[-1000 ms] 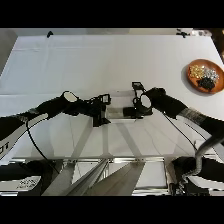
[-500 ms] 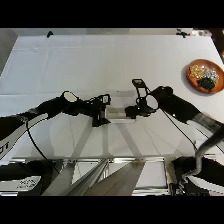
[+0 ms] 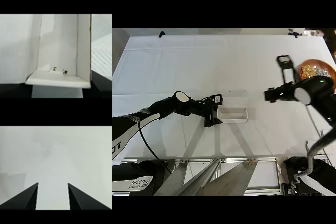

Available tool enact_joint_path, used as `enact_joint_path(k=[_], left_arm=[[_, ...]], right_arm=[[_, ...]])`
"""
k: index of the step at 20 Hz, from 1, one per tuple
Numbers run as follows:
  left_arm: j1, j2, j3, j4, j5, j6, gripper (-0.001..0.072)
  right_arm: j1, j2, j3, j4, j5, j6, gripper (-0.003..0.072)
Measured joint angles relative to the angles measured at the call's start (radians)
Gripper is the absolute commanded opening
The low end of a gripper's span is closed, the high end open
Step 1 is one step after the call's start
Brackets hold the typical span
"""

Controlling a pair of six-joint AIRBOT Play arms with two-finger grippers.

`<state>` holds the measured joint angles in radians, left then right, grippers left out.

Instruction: Fold the box and place the chain.

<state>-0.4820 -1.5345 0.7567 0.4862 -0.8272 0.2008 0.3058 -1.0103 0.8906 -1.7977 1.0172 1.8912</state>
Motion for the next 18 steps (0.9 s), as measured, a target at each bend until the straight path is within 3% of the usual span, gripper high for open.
enact_joint_path(k=[5, 9, 11, 18], left_arm=[[0.0, 0.0, 0.0, 0.0, 0.0, 0.0, 0.0254], [0.0, 0.0, 0.0, 0.0, 0.0, 0.0, 0.0254], [0.0, 0.0, 0.0, 0.0, 0.0, 0.0, 0.0254], [0.0, 0.0, 0.0, 0.0, 0.0, 0.0, 0.0254]], right_arm=[[-0.434, -0.029, 0.003, -0.011, -0.167, -0.159, 0.0426], [-0.693, -0.173, 0.06, 0.072, -0.256, -0.323, 0.0431], [-0.752, -0.275, 0.12, 0.108, -0.265, -0.378, 0.0489], [-0.788, -0.6, 0.366, 0.164, -0.24, -0.451, 0.0487]])
